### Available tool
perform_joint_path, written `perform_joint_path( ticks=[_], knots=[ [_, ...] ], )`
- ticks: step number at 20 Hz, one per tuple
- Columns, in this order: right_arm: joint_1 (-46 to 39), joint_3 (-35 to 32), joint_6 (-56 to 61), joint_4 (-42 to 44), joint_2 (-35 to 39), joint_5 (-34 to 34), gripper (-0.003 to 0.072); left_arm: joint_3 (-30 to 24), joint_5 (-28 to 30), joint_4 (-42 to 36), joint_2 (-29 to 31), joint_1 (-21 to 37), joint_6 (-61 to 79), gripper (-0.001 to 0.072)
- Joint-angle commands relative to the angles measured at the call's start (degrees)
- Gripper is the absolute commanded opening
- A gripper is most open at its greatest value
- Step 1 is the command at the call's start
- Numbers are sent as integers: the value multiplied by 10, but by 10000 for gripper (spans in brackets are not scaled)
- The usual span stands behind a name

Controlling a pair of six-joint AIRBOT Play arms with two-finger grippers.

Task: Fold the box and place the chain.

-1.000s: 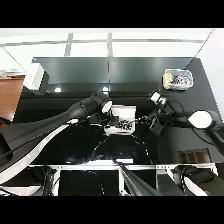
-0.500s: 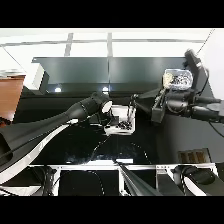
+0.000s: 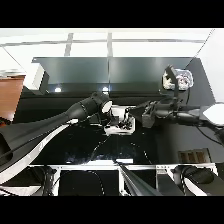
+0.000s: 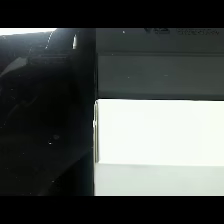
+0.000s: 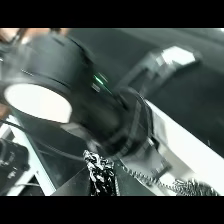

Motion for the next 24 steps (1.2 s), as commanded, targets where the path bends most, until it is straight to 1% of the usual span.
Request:
perform_joint_path(
  ticks=[1, 6, 9, 10, 11, 12, 14, 17, 20, 22, 24],
  knots=[
    [14, -25, 7, -11, -14, -26, 12, 0, -3, 0, 0, 0, 0, 30],
    [14, -29, 29, -62, -22, -37, 12, 0, -2, 0, 0, 0, 0, 29],
    [17, -46, 57, -66, -40, -72, 16, 0, -2, 0, 0, 0, 0, 29],
    [17, -49, 57, -67, -47, -76, 105, 0, -1, 0, 0, 0, 0, 29],
    [17, -49, 58, -75, -53, -76, 321, 0, -1, 0, 0, 0, 0, 29],
    [14, -48, 60, -90, -52, -74, 327, 0, -1, 0, 0, 0, 0, 29],
    [-23, -43, 71, -132, -37, -46, 327, 0, -3, 0, 0, 0, 0, 30],
    [-122, -41, 89, -195, 6, 10, 326, 0, -2, 0, 0, 0, 0, 29],
    [-193, -41, 90, -197, 23, 70, 325, 0, -3, -7, -2, 0, 0, 30],
    [-208, -41, 90, -207, 23, 116, 326, 0, 6, -12, -6, 0, 0, 30],
    [-209, -42, 89, -223, 23, 138, 326, 0, 1, -15, -16, 1, 0, 30]
  ],
)
